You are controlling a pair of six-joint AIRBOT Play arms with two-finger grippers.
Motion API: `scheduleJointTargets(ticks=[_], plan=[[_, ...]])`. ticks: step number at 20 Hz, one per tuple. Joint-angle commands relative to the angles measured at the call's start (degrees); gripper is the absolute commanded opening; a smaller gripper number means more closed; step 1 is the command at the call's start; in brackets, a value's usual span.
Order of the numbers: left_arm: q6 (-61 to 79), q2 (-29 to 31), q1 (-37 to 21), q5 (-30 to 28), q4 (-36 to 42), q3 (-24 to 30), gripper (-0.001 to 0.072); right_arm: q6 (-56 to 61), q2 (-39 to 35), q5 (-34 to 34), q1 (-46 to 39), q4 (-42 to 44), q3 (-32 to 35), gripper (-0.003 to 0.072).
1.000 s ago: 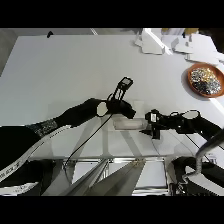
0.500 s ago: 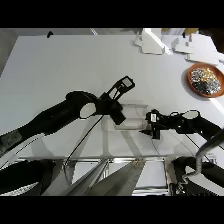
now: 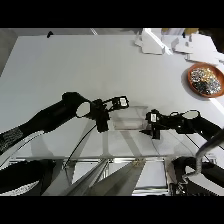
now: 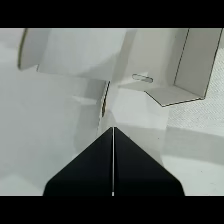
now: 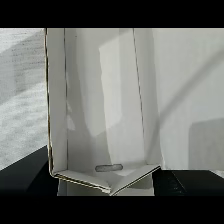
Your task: Fold the box and place the chain.
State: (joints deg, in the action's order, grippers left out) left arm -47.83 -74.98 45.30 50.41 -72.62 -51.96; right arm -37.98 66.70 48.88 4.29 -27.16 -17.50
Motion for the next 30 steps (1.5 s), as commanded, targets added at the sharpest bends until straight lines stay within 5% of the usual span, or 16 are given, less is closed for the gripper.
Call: scheduleJointTargets(ticks=[1, 7, 13, 17, 19, 30], plan=[[9.97, -0.61, -3.06, -5.88, 6.43, 3.85, 0.0005, 0.02, -0.02, 0.00, 0.04, 0.00, 0.02, 0.0430], [21.62, -2.38, -4.15, -11.19, 15.41, 9.99, 0.0005, 0.02, -0.02, 0.00, 0.04, 0.00, 0.02, 0.0430], [23.67, -2.67, -4.15, -13.03, 15.39, 10.78, 0.0012, 0.02, -0.02, 0.00, 0.04, 0.00, 0.02, 0.0430], [25.92, -1.07, -4.13, -13.31, 15.41, 10.78, 0.0159, 0.02, -0.02, 0.00, 0.04, 0.00, 0.02, 0.0430], [27.34, 0.61, -4.13, -13.07, 15.93, 10.78, 0.0289, 0.02, -0.02, 0.00, 0.04, 0.00, 0.02, 0.0430], [44.24, 0.02, -2.25, -12.52, 21.05, 10.78, 0.0357, 0.02, -0.02, 0.00, 0.04, 0.00, 0.02, 0.0430]])
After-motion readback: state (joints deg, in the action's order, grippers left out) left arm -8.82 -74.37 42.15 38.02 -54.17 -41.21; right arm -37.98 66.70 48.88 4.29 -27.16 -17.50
